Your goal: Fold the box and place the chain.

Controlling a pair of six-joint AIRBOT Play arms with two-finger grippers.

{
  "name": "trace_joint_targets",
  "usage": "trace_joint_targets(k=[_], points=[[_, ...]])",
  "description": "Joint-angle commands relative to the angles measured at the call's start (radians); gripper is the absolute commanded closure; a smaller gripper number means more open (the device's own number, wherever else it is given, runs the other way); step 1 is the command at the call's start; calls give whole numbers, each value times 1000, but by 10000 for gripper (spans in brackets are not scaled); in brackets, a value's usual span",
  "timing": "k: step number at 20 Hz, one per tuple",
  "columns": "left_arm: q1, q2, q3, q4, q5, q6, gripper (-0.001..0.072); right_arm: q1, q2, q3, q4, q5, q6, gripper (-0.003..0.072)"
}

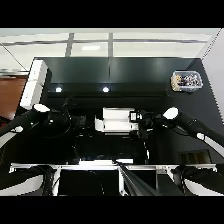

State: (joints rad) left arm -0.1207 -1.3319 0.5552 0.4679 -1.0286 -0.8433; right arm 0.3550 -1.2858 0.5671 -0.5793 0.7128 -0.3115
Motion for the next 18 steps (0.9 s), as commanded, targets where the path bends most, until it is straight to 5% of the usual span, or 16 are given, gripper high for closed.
trace_joint_targets(k=[1,2,3,4,9,18], points=[[-5,-1,40,-6,-38,53,169,1,-1,0,0,0,0,678],[-14,-1,50,-6,-45,55,127,1,-1,0,0,0,0,678],[-29,-1,61,-6,-47,55,9,1,-1,0,0,0,0,678],[-52,-1,74,-5,-46,55,-2,1,-1,0,0,0,0,678],[-175,-1,148,50,18,-13,-3,1,-1,0,0,0,0,678],[-335,0,276,278,55,-525,30,1,-1,0,1,-2,1,678]])
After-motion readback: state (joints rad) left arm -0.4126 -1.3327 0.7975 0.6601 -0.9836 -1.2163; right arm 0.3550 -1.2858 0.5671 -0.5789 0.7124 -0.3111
